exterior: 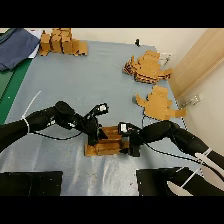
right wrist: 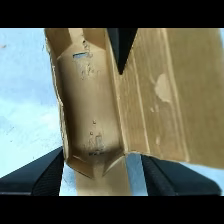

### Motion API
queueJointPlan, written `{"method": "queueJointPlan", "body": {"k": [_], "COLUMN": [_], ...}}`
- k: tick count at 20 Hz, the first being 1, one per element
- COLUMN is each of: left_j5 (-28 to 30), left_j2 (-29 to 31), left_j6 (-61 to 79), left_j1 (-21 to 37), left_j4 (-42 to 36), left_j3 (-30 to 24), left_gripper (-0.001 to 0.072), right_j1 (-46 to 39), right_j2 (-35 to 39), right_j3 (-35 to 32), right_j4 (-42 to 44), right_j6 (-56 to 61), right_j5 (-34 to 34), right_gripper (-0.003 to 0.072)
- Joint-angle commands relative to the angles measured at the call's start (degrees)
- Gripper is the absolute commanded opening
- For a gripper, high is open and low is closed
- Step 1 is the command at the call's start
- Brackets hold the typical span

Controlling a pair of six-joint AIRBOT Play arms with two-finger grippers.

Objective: Fold the box.

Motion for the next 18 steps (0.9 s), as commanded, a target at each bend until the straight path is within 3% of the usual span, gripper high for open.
{"method": "queueJointPlan", "body": {"k": [1,18], "left_j5": [0.02,0.02], "left_j2": [-0.04,-0.04], "left_j6": [0.02,0.0], "left_j1": [-0.02,-0.02], "left_j4": [0.02,0.02], "left_j3": [-0.02,-0.02], "left_gripper": [0.0013,0.0013], "right_j1": [-0.04,2.47], "right_j2": [-0.15,-5.68], "right_j3": [0.07,-0.35], "right_j4": [-0.94,-0.96], "right_j6": [-0.37,-0.42], "right_j5": [-2.29,2.58], "right_gripper": [0.0712,0.0703]}}
